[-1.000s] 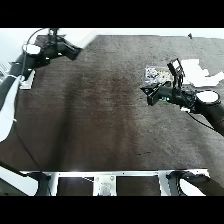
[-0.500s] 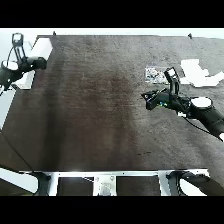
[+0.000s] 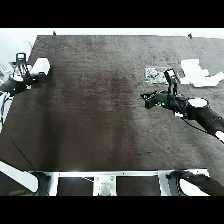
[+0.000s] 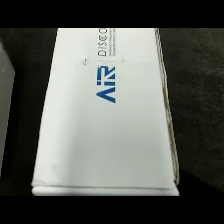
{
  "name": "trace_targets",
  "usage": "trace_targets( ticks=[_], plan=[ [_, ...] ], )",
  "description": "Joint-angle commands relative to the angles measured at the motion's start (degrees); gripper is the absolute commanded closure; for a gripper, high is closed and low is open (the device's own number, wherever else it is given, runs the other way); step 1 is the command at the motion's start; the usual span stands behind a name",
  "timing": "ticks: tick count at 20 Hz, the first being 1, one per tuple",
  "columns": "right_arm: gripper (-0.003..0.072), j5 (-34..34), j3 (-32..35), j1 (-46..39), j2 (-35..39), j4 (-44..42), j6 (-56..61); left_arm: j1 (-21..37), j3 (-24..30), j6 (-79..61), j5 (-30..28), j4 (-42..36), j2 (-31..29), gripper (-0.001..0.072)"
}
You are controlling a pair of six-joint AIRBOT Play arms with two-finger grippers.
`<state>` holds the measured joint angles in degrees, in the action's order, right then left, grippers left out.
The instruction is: Fold the box and place the chain.
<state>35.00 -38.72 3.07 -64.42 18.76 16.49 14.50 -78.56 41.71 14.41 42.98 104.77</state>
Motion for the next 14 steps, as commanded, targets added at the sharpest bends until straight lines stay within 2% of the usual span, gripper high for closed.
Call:
trace_targets(
  ticks=[1,4,5,6,7,8,13,14],
  plan=[
    [0.0670,-0.13,0.02,0.07,-0.35,-1.62,-0.02,0.11,0.09,-1.57,-1.07,-0.11,1.88,0.0693],
    [0.0670,-0.15,0.02,0.07,-0.37,-3.34,-0.02,0.11,0.09,-1.79,-2.12,-0.04,3.52,0.0686],
    [0.0667,-0.15,0.00,0.07,-0.37,-3.50,-0.04,0.11,0.09,-3.37,-1.38,0.11,3.96,0.0265],
    [0.0584,-0.15,0.00,0.07,-0.39,-3.67,-0.04,0.11,0.09,-3.65,-1.51,0.04,4.13,-0.0011],
    [0.0460,-0.15,0.00,0.07,-0.39,-3.67,-0.02,0.13,0.09,-4.28,-0.55,0.22,3.96,-0.0011],
    [0.0389,-0.24,0.00,0.04,-0.39,-3.67,-0.04,0.13,-0.22,-4.35,0.42,0.26,3.85,-0.0011],
    [0.0145,-0.55,0.00,-0.04,-0.37,-3.67,-0.02,0.50,-0.46,-4.66,4.59,5.05,-0.98,-0.0011],
    [0.0138,-0.57,0.00,-0.04,-0.37,-3.63,-0.02,0.92,-0.44,-4.68,5.38,5.55,-2.23,-0.0011]
  ],
)
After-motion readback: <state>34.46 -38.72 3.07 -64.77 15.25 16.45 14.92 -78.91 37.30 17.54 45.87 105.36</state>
